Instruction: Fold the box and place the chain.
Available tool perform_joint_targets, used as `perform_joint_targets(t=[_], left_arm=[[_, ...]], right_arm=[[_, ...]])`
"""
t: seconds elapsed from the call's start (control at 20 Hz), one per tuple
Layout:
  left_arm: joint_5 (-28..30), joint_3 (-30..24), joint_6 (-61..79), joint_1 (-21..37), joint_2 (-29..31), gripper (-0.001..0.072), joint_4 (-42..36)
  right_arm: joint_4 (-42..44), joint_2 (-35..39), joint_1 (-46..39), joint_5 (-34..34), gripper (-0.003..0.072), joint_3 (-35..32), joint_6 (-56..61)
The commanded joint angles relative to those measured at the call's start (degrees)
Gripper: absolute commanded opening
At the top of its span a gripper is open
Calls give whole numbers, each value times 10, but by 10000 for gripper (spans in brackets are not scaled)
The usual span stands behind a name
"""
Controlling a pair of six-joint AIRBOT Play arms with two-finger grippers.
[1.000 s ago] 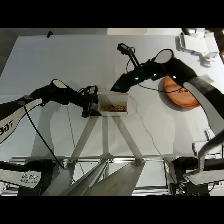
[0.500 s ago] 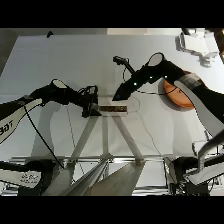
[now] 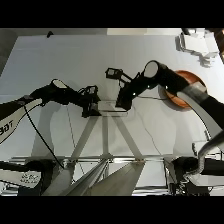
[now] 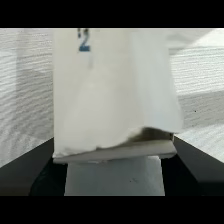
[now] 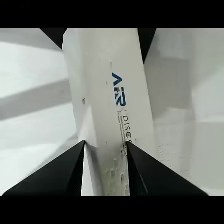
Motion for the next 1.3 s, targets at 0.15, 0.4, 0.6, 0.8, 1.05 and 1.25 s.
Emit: perform_joint_targets(t=[0.15, 0.4, 0.6, 0.8, 1.05, 1.25], left_arm=[[0, 0, 0, 0, 0, 212, 0], [0, 0, 0, 0, 0, 212, 0], [0, 0, 0, 0, 0, 212, 0], [0, 0, 0, 0, 0, 212, 0], [0, 0, 0, 0, 0, 212, 0], [0, 0, 0, 0, 0, 212, 0]], right_arm=[[-19, 52, 26, -139, 253, -84, -3], [-19, 51, 26, -139, 254, -92, -3], [-14, 50, 28, -137, 274, -111, -2], [-10, 50, 29, -136, 340, -111, -3], [-7, 56, 29, -133, 468, -111, -2], [23, 80, 29, -117, 462, -111, -1]])
